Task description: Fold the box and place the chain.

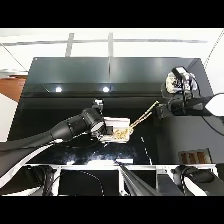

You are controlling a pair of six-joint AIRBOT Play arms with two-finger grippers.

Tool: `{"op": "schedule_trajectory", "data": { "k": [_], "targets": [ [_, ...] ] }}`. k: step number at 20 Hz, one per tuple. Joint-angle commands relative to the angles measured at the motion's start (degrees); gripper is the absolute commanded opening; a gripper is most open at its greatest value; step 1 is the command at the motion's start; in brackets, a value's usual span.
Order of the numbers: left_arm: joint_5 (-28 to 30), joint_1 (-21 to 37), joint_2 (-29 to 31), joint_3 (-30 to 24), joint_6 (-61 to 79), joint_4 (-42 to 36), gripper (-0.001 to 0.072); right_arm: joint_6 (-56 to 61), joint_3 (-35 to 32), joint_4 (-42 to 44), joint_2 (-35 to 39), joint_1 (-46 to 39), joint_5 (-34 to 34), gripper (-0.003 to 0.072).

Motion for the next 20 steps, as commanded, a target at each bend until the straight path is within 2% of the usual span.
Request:
{"op": "schedule_trajectory", "data": {
  "k": [1,5,7,10,15,17,19,20],
  "targets": [
    [0.02,0.04,-0.02,0.0,0.0,0.0,0.0033,2.93,-9.6,-3.98,-1.46,-2.25,-18.25,0.0713],
    [0.02,0.04,-0.02,0.0,0.0,0.0,0.0034,18.34,-9.79,-8.9,-10.54,-2.23,-26.75,0.0705],
    [0.02,0.04,-0.02,0.0,0.0,0.0,0.0033,24.24,-8.66,-13.44,-14.64,-2.08,-27.32,0.0704],
    [0.02,0.04,-0.02,0.0,0.0,0.0,0.0034,31.63,-4.83,-21.07,-19.17,-0.02,-25.94,0.0703],
    [0.02,0.04,-0.02,0.0,0.0,0.0,0.0034,36.96,3.45,-26.12,-27.32,3.3,-19.19,0.0702],
    [0.02,0.04,-0.02,0.0,0.0,0.0,0.0034,39.78,6.14,-28.3,-29.81,3.91,-15.41,0.0645],
    [0.02,0.04,-0.02,0.0,0.0,0.0,0.0034,40.54,7.3,-28.28,-30.99,4.04,-13.66,0.0644],
    [0.02,0.04,-0.02,0.0,0.0,0.0,0.0034,40.57,7.41,-28.37,-31.23,4.17,-13.29,0.0619]
  ]
}}
